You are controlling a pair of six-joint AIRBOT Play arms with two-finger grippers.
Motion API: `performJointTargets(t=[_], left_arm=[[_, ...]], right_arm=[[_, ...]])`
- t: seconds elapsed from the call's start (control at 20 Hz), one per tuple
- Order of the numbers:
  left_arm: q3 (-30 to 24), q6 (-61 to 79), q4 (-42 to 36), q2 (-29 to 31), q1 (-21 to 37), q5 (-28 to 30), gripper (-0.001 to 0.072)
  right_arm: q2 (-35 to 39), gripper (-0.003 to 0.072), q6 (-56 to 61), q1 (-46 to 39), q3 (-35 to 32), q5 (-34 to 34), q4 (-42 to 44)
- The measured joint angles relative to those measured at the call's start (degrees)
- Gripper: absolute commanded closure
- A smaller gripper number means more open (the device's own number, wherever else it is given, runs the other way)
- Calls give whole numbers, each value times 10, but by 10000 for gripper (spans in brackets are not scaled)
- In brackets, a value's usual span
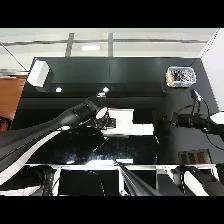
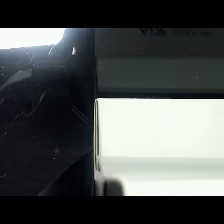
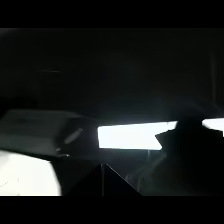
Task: Fold the box and place the chain.
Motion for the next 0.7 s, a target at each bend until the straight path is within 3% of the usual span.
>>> performJointTargets(t=[0.2, 0.45, 0.7], left_arm=[[0, -1, 0, 0, 0, 1, 683], [0, -1, 0, 0, 1, 2, 683], [0, -1, 0, 0, 1, 1, 683]], right_arm=[[-48, 674, 51, 21, -15, 33, -11], [-129, 674, -39, 132, -18, 46, 108], [-153, 672, -153, 176, 3, 50, 182]])
